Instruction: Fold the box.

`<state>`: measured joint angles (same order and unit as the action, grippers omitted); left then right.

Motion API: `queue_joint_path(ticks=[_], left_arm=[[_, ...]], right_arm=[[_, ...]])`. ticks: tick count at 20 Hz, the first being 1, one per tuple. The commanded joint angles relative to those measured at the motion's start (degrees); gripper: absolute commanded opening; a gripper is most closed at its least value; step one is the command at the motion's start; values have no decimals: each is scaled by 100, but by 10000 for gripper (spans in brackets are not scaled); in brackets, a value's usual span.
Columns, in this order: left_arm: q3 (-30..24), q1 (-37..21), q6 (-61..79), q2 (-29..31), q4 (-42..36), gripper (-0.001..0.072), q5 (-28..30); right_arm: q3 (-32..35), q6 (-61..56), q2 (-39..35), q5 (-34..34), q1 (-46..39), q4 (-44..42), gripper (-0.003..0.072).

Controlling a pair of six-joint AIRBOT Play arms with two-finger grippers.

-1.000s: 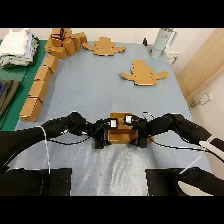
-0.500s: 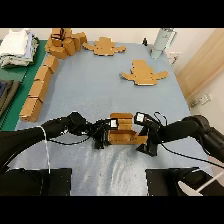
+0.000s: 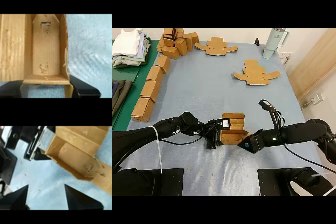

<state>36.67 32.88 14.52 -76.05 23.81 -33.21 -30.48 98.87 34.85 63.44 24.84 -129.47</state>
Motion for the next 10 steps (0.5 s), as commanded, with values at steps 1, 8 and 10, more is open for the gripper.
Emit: queue_joint_path(ticks=[1,8,10], left_arm=[[4,-7,0,-2,0,489,2],[4,-7,-2,-2,2,490,2],[4,-7,-2,-2,0,490,2]], right_arm=[[2,-1040,129,-483,7,-111,708],[-35,-1991,949,-1679,7,-197,74],[-284,-1884,1434,-2103,4,-184,8]])
